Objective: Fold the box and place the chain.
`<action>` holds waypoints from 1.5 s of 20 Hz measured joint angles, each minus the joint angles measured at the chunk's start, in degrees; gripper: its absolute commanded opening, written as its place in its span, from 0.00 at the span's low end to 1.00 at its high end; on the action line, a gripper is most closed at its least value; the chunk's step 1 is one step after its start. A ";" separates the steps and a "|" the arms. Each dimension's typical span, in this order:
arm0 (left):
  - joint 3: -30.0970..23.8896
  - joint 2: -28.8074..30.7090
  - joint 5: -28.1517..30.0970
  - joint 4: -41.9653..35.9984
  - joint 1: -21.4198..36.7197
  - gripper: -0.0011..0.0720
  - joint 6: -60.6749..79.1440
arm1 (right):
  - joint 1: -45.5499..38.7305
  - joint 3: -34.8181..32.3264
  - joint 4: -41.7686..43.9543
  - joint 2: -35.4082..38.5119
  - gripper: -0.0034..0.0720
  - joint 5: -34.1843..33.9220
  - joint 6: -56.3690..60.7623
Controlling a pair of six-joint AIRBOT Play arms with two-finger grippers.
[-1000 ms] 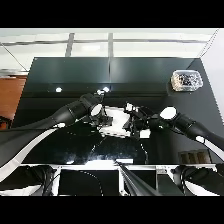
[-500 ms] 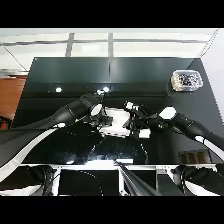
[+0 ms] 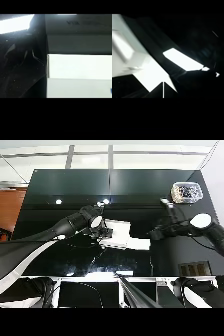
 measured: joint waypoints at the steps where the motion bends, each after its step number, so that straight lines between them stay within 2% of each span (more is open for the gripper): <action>1: 0.00 0.00 0.00 0.00 0.00 0.05 0.00 | -2.54 -1.03 -1.84 0.44 0.07 0.11 5.95; 5: 0.00 0.00 0.00 0.00 0.00 0.05 0.00 | -6.58 -6.54 -6.12 1.07 0.07 0.44 22.47; 8: 0.00 0.00 -0.02 0.00 0.00 0.05 0.02 | -5.27 -10.14 -5.29 0.66 0.07 0.74 26.25; 14: 0.00 0.00 -0.02 -0.02 0.00 0.05 0.02 | -1.03 -11.91 10.19 -5.16 0.07 -2.32 14.43; 18: 0.00 0.00 -0.07 -0.02 0.00 0.05 0.04 | -0.26 -11.39 21.00 -8.74 0.07 -1.22 6.43; 19: 0.00 0.00 -0.07 -0.02 0.00 0.05 0.09 | -0.20 -10.99 22.64 -9.11 0.15 -0.55 5.01; 20: 0.00 0.00 -0.09 -0.02 0.00 0.05 0.09 | -0.13 -10.34 24.11 -9.40 0.51 0.31 3.63; 21: 0.02 0.00 -0.09 -0.02 0.00 0.05 0.07 | -0.09 -9.60 25.05 -9.62 0.77 1.25 2.45; 22: 0.00 0.00 -0.09 0.00 0.00 0.05 0.07 | -0.02 -8.66 25.77 -9.75 0.81 2.19 1.36; 26: 0.00 0.00 -0.31 -0.02 0.00 0.05 0.07 | 1.07 -4.94 27.41 -10.01 0.80 4.76 -0.90; 30: 0.00 0.00 -0.26 0.00 0.00 0.05 0.07 | 6.99 -2.60 26.40 -10.14 0.81 1.07 1.38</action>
